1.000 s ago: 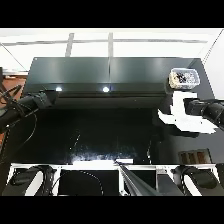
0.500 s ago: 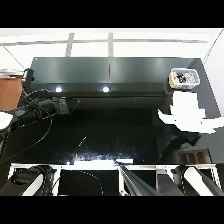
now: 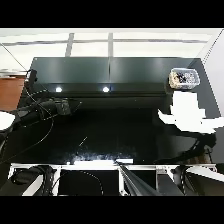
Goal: Fold the box and place the chain.
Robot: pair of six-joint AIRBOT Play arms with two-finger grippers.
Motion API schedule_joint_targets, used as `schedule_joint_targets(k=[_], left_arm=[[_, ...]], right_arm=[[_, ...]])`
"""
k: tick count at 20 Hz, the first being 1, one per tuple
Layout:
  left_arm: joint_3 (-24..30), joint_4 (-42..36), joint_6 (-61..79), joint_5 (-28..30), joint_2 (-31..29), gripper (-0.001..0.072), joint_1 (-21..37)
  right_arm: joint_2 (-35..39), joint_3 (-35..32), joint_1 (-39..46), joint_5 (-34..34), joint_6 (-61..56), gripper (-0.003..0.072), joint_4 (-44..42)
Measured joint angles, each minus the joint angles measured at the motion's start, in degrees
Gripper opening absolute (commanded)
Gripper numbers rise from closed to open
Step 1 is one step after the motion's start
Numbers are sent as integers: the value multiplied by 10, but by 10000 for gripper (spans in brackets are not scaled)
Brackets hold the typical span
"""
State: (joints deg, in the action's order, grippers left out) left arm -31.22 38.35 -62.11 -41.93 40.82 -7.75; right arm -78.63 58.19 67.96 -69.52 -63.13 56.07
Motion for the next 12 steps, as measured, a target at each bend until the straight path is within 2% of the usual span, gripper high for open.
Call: schedule_joint_targets(k=[5, 6, 7, 9, 10, 11, 12], left_arm=[[0, 0, -1, 10, 3, 699, 0], [0, 0, -2, 14, 3, 699, 0], [0, 0, -2, 17, 3, 699, 0], [0, 0, -2, 20, 3, 699, 0], [0, 0, -2, 22, 3, 699, 0], [0, 0, -2, 23, 3, 699, 0], [0, 0, -2, 23, 3, 699, 0]], right_arm=[[-96, 51, -16, -99, 79, 692, -40], [-109, 56, -23, -115, 87, 629, -45], [-119, 59, -30, -127, 92, 522, -43], [-131, 64, -45, -139, 100, 523, -41], [-135, 65, -51, -142, 104, 442, -39], [-138, 66, -56, -142, 106, 289, -38], [-139, 67, -59, -141, 108, 286, -38]])
